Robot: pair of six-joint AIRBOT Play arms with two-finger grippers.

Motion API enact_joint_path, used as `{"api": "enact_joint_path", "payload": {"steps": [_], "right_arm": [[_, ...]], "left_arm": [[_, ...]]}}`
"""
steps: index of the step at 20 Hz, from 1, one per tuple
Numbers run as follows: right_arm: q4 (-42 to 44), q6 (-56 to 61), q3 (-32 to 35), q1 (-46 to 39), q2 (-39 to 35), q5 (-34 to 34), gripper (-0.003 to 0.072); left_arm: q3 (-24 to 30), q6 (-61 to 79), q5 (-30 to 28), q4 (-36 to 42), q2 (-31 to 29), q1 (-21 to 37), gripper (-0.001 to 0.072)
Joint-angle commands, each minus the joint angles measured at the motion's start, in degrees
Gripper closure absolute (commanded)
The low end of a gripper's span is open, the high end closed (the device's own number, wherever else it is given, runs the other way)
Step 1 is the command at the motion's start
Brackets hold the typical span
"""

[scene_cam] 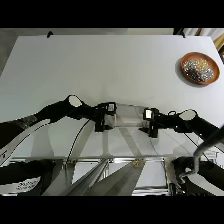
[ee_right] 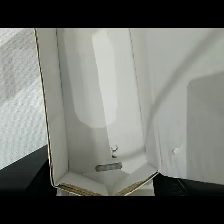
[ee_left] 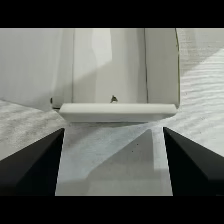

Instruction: Fold the box and place the chain.

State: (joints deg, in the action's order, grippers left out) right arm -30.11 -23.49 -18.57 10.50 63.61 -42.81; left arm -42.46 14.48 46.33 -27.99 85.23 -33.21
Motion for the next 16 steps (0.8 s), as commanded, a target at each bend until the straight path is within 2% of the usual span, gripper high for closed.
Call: {"api": "enact_joint_path", "payload": {"steps": [1, 11, 16], "right_arm": [[-0.02, 0.04, 0.00, 0.02, -0.04, -0.04, 0.0287], [-0.02, 0.04, 0.00, 0.02, -0.04, -0.02, 0.0287], [-0.02, 0.04, 0.00, 0.02, -0.04, -0.04, 0.0287]], "left_arm": [[-0.07, 0.98, -0.31, 0.00, -0.07, 0.09, 0.0008], [-1.97, 0.94, 0.22, 0.00, 0.20, -0.17, 0.0008], [-1.97, 0.96, 0.81, 0.07, 1.92, -2.23, 0.0009]]}}
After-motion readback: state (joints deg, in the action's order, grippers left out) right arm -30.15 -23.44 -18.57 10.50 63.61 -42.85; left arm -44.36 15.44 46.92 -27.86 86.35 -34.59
